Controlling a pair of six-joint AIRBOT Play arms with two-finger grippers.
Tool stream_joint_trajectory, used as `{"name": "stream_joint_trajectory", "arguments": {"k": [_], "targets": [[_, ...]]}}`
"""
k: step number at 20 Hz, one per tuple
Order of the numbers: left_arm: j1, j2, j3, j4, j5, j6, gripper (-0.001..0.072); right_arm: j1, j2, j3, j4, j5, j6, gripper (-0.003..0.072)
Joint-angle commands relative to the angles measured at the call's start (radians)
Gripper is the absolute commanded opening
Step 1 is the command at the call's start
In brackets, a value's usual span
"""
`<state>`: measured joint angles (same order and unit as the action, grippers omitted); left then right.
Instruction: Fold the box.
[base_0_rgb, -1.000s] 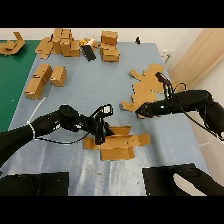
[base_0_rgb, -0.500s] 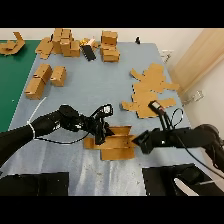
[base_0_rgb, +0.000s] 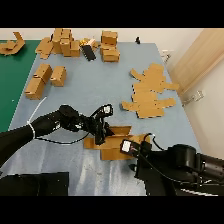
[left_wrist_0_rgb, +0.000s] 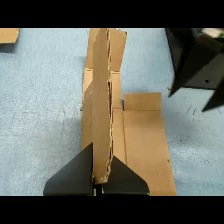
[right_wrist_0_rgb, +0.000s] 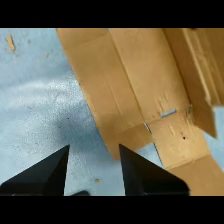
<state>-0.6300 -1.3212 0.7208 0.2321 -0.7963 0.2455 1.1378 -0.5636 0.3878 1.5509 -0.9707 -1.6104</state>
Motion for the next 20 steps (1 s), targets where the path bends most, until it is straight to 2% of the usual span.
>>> {"name": "stream_joint_trajectory", "arguments": {"k": [1, 4, 8, 11, 15, 20], "targets": [[0.0, 0.0, 0.001, 0.0, 0.0, 0.0, 0.0013, 0.109, -0.104, -0.002, -0.141, 0.075, 0.028, 0.0474], [0.0, 0.0, 0.001, 0.0, 0.0, 0.0, 0.0013, 0.109, -0.169, -0.002, -0.161, 0.13, 0.001, 0.0474], [0.0, 0.0, 0.001, 0.0, 0.0, 0.0, 0.0013, 0.109, -0.249, -0.002, -0.291, 0.143, 0.002, 0.0474], [0.0, 0.0, 0.001, 0.0, 0.0, 0.0, 0.0013, 0.109, -0.277, 0.0, -0.327, 0.145, 0.002, 0.0474], [0.0, 0.0, 0.001, 0.0, -0.002, 0.0, 0.0013, 0.109, -0.261, 0.026, -0.325, 0.137, 0.006, 0.0474], [0.0, 0.0, 0.001, 0.0, 0.0, 0.0, 0.0013, 0.108, -0.174, 0.043, -0.356, 0.106, 0.062, 0.0474]]}}
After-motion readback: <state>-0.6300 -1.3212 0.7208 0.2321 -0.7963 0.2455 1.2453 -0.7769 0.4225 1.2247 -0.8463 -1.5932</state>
